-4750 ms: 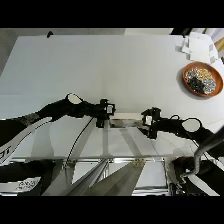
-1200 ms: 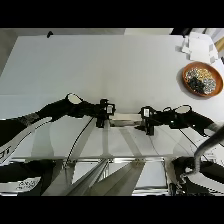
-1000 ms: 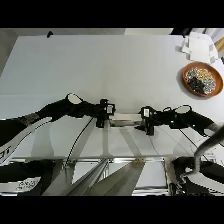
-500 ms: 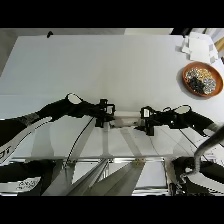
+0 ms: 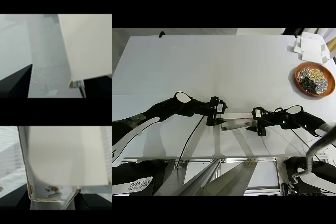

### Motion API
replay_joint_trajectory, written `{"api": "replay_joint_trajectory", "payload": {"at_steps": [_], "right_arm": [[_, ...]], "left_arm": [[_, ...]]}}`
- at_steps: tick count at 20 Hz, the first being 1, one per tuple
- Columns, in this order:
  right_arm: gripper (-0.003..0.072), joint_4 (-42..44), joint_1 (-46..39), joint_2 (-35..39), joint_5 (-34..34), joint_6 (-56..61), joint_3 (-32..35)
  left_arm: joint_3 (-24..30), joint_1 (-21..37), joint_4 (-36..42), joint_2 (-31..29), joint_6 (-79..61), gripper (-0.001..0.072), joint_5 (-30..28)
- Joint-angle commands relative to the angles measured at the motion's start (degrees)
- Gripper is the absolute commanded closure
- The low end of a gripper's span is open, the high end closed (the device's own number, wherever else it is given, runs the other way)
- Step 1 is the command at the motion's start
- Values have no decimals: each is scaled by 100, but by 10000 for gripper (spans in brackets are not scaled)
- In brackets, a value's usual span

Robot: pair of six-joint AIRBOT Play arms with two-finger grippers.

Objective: Fold the box and place the chain.

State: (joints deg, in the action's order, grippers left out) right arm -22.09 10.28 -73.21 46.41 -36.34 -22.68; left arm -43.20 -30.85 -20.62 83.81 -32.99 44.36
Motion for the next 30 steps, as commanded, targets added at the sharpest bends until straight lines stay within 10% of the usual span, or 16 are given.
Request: {"api": "replay_joint_trajectory", "payload": {"at_steps": [1,13,17,21,25,30], "right_arm": [[351,-13,-4,0,11,-15,-4],[351,-13,-4,0,13,-15,-4],[351,-13,-4,0,13,-15,-4],[351,-13,-4,0,13,-15,-4],[351,-15,-4,0,11,-15,-4],[351,-13,-4,0,13,-15,-4]], "left_arm": [[-4,87,-157,-369,37,18,-52],[-4,310,-2533,-1735,2959,41,39],[-2,260,-2767,-2490,3641,710,909],[4,-579,-2771,-2658,4363,709,1578],[7,-1696,-2776,-2396,5136,708,723],[7,-1884,-2785,-1816,6382,708,-1910]]}}
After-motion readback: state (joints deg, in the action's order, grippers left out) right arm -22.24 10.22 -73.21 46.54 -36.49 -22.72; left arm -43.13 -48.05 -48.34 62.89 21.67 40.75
